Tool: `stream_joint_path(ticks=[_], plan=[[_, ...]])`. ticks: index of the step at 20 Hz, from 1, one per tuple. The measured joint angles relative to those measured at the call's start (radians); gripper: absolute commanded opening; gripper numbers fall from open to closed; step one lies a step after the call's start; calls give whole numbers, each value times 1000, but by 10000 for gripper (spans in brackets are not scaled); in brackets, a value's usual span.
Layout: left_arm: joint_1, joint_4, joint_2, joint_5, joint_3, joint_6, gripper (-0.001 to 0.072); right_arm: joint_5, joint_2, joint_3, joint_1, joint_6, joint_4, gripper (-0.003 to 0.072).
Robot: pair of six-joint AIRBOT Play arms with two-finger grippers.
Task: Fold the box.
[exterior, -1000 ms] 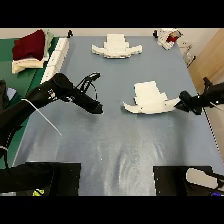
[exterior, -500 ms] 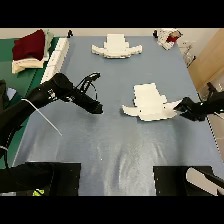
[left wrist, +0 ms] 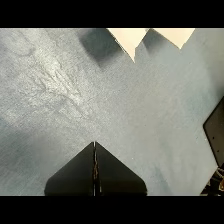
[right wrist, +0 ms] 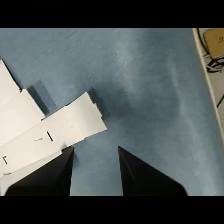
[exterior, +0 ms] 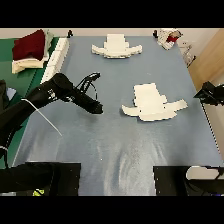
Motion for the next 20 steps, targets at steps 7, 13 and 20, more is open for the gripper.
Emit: stream_joint_path(ticks=[7,13,20], plan=[[-1,0,0,0,0,0,13,-150,-314,217,-11,-146,163,418],[-1,0,0,0,0,0,13,-178,-401,254,-11,-213,193,417],[-1,0,0,0,0,0,12,-269,-437,250,-10,-255,215,230]])
